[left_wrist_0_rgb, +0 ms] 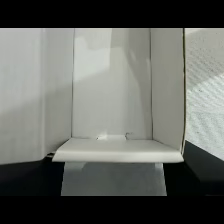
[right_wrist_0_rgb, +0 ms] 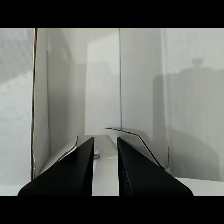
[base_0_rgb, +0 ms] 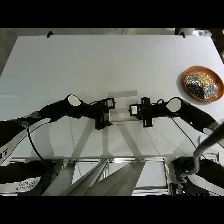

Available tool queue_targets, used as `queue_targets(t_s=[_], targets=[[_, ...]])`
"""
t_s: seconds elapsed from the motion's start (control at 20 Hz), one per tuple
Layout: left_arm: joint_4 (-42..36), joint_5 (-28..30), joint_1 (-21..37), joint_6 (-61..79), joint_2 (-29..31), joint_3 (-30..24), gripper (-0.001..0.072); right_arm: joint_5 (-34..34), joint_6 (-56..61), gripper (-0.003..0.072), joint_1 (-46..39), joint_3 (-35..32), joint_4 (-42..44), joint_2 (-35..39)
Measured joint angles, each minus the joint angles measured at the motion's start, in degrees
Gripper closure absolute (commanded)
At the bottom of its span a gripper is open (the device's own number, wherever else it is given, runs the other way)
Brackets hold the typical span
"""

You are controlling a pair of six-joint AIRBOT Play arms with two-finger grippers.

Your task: Fold the box and place the chain.

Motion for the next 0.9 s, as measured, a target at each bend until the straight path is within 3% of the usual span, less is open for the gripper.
queue_targets(t_s=[0.25,0.35,0.4,0.6,0.9], targets=[[0.0,0.0,0.0,0.0,0.0,0.0,0.07,0.44,-0.02,0.0465,0.02,0.0,0.33,0.0],[0.0,0.0,0.0,0.0,0.0,0.0,0.07,0.96,-0.02,0.0354,0.02,0.0,0.35,0.0],[0.02,0.0,0.0,0.02,0.0,0.0,0.07,1.25,-0.02,0.0338,0.04,0.0,0.37,0.0],[0.02,0.0,0.0,0.02,0.0,0.0,0.07,1.51,-0.04,0.0327,0.28,0.04,0.39,-0.02],[-0.02,0.02,0.0,-0.09,0.0,0.0,0.07,1.33,-0.2,0.0424,1.51,0.09,0.74,-0.11]])
